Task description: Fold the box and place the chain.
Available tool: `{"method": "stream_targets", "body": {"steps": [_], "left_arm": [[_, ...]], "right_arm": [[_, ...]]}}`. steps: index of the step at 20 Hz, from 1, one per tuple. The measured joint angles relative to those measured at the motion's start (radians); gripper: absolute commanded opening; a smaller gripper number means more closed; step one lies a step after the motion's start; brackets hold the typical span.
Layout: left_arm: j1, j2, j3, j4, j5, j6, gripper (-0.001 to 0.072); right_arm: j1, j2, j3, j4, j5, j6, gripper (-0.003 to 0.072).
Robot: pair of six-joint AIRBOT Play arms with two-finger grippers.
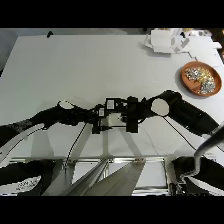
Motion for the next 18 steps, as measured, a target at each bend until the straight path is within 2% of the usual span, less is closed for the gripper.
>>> {"method": "stream_targets", "body": {"steps": [6,18], "left_arm": [[0.0,0.0,0.0,0.0,0.001,-0.001,0.0137],[0.0,0.0,0.0,-0.001,0.002,-0.002,0.0137]], "right_arm": [[-0.084,-0.008,-0.018,0.055,0.027,0.007,0.0017],[-0.101,-0.041,-0.042,0.193,0.063,-0.045,0.0017]]}}
